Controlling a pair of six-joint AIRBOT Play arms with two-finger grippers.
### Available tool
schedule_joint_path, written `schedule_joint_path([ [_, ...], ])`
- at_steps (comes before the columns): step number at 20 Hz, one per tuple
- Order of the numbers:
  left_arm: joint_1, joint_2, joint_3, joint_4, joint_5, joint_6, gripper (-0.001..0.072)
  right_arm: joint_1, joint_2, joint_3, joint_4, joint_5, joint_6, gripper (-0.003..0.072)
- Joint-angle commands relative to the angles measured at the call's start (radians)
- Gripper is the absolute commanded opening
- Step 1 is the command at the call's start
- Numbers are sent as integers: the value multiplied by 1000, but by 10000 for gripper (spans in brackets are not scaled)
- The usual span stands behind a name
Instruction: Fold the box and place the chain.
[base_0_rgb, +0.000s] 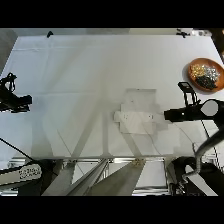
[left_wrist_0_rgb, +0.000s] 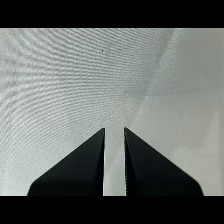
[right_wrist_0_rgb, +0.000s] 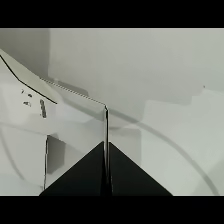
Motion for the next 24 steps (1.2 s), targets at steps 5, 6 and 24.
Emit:
schedule_joint_path([
  [5,0,0,0,-89,49,0,135,42,-3,0,-56,-43,50,8],
  [6,0,0,0,-167,68,41,135,79,-11,0,-59,-62,73,8],
  [24,-724,-4,0,-795,355,920,345,275,-87,16,12,-224,218,9],
])
